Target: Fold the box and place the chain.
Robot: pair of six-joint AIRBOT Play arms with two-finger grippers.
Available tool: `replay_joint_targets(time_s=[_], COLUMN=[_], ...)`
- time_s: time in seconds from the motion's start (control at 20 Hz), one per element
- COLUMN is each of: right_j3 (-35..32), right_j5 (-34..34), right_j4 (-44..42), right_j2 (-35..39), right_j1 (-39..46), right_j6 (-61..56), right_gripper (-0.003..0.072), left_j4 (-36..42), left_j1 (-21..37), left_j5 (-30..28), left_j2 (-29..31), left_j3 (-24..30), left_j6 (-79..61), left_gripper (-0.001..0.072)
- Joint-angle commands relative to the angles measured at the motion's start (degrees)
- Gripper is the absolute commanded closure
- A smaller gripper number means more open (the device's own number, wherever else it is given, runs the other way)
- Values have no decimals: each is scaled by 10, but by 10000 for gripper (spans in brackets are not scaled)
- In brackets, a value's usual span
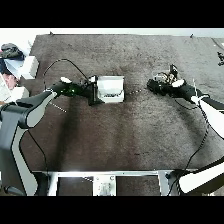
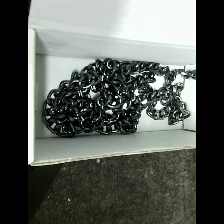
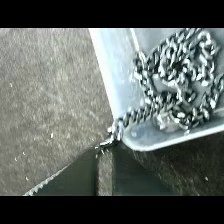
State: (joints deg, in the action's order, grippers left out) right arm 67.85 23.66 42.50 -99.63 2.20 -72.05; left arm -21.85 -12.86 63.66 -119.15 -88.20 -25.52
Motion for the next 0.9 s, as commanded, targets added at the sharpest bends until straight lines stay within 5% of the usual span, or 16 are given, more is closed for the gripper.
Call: replay_joint_targets(time_s=[0.0,0.4,0.65,0.85], right_j3=[5,5,5,13], right_j5=[-2,157,129,60], right_j4=[-10,-13,-23,-44], right_j2=[3,170,275,292], right_j1=[-5,-45,-140,-216], right_j6=[3,70,91,92], right_gripper=[674,675,675,676], left_j4=[0,0,0,0], left_j1=[0,0,0,0], left_j5=[0,0,0,0], left_j2=[0,0,0,0], left_j3=[0,0,0,0], left_j6=[0,0,0,0], left_gripper=[291,291,291,291])
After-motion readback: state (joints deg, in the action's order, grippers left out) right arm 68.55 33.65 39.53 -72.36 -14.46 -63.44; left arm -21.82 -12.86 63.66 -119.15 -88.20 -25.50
